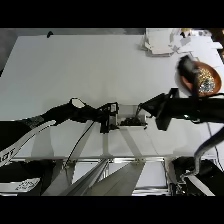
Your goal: Fold the box and place the chain.
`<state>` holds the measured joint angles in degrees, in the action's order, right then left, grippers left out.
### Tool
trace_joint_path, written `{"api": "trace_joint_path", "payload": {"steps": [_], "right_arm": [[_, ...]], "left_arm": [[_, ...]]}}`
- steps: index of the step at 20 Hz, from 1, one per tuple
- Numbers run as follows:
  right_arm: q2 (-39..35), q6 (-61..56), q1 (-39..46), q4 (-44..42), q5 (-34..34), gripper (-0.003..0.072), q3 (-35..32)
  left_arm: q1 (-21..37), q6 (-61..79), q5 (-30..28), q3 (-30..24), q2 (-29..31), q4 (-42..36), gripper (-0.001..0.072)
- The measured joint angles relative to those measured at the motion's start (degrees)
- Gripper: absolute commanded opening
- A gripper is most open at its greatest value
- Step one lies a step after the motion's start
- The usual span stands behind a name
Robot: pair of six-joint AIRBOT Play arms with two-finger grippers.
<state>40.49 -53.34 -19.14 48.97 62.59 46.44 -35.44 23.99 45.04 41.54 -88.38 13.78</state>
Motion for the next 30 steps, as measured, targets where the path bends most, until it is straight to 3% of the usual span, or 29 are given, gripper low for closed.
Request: {"api": "trace_joint_path", "payload": {"steps": [5, 8, 10, 13, 16, 21, 24, 30], "right_arm": [[15.56, -1.79, -3.67, 5.42, 1.90, 0.0020, 0.00], [21.18, -2.12, -4.44, 6.95, 2.23, 0.0242, 0.00], [22.49, -2.14, -4.63, 7.52, 3.08, 0.0297, 0.13], [21.49, -1.99, -4.79, 9.44, 5.70, 0.0287, 0.39], [17.53, -3.26, -4.46, 15.67, 7.04, 0.0194, 0.50], [13.53, -12.46, 1.46, 28.41, 6.91, 0.0199, 0.20], [15.15, -16.81, 4.52, 31.26, 5.73, 0.0332, -0.94], [23.71, -20.85, 6.08, 32.50, 3.19, 0.0297, -2.10]], "left_arm": [[0.00, 0.02, 0.00, 0.00, 0.00, 0.00, 0.0152], [0.00, 0.02, 0.00, 0.00, 0.00, 0.00, 0.0152], [0.00, 0.02, 0.00, 0.00, 0.00, -0.02, 0.0152], [0.00, 0.00, 0.00, 0.00, 0.00, -0.02, 0.0152], [0.00, 0.02, 0.00, 0.00, 0.00, -0.02, 0.0152], [0.00, 0.02, 0.00, 0.00, 0.00, 0.00, 0.0152], [0.00, 0.02, 0.00, 0.00, 0.00, -0.02, 0.0152], [0.00, 0.02, 0.00, 0.00, 0.00, -0.02, 0.0152]]}}
